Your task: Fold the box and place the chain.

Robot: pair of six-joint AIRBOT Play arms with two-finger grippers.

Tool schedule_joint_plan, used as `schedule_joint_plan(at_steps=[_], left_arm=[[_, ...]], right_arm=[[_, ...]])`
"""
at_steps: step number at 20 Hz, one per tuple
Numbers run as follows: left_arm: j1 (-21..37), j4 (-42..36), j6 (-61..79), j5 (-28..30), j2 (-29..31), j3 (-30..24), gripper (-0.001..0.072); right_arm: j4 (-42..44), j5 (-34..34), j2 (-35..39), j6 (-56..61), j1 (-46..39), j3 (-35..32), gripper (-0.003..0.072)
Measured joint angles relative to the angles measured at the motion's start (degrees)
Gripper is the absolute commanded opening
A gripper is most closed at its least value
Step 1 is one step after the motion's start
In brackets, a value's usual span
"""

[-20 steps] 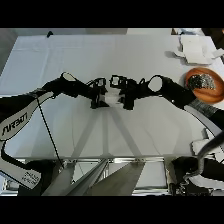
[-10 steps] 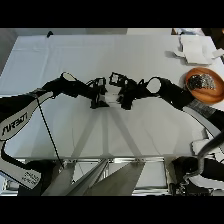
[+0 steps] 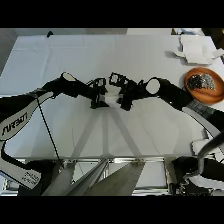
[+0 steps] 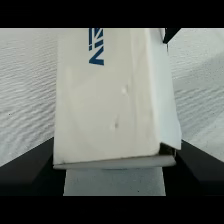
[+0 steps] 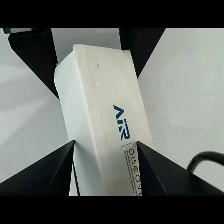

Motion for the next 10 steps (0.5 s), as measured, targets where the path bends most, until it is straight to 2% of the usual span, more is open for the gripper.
schedule_joint_plan(at_steps=[5, 7, 10], left_arm=[[0.0, 0.04, 0.07, -0.09, 0.0, 0.0, 0.0228], [0.0, 0.04, 0.0, -0.07, 0.0, 0.0, 0.0228], [0.0, 0.0, -0.17, -0.04, 0.0, 0.0, 0.0228]], right_arm=[[-0.2, 1.09, 0.02, 0.11, 0.5, 0.02, 0.0437], [-0.2, 0.83, 0.02, 0.46, 0.57, 0.02, 0.0385], [-0.13, -1.18, 0.02, 1.77, 0.63, 0.0, 0.0385]])
